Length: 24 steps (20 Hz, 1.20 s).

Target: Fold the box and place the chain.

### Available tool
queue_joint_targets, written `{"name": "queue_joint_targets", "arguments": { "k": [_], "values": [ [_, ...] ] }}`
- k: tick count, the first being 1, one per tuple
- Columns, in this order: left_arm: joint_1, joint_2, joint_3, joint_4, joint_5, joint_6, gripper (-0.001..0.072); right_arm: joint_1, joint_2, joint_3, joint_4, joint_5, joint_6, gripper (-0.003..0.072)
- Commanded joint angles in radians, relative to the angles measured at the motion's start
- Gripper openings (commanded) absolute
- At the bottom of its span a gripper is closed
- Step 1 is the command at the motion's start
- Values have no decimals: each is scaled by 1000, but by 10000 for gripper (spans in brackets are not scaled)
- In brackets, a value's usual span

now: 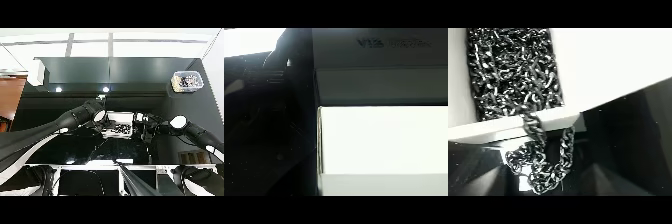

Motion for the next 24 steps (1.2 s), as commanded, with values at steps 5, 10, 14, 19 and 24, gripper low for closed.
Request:
{"name": "queue_joint_targets", "arguments": {
  "k": [5,10,14,19,24],
  "values": [
    [0,0,0,0,0,0,32,-1,14,1,1,0,87,12],
    [0,0,0,0,0,0,32,-62,132,57,-180,102,510,11],
    [0,0,0,0,0,0,32,-175,257,203,-214,401,697,12],
    [0,0,0,0,0,0,32,-220,294,381,61,632,855,12],
    [0,0,0,0,0,0,32,-217,294,394,397,600,845,12]
  ]
}}
